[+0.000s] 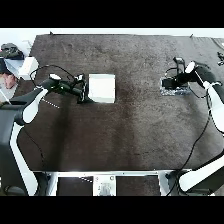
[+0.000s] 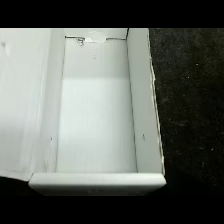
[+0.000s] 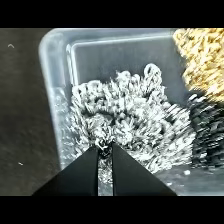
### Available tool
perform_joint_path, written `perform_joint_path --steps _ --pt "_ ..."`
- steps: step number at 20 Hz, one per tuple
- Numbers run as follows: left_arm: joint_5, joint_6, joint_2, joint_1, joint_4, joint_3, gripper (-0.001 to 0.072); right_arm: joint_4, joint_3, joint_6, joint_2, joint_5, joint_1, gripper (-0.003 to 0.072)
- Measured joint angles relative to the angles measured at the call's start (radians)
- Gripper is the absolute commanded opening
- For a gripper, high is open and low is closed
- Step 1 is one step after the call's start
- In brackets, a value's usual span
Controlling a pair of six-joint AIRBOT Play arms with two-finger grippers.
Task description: Fold the box and place the chain.
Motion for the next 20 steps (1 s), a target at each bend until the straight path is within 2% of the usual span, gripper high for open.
perform_joint_path --steps 14,20 --pt "0.0 0.0 0.0 0.0 0.0 0.0 0.0406 0.0 0.0 -0.005 0.377 0.021 0.018 -0.0013" --pt "0.0 0.0 0.0 0.0 0.0 0.0 0.0405 0.01 -0.012 -0.022 0.448 0.033 0.061 -0.0013"
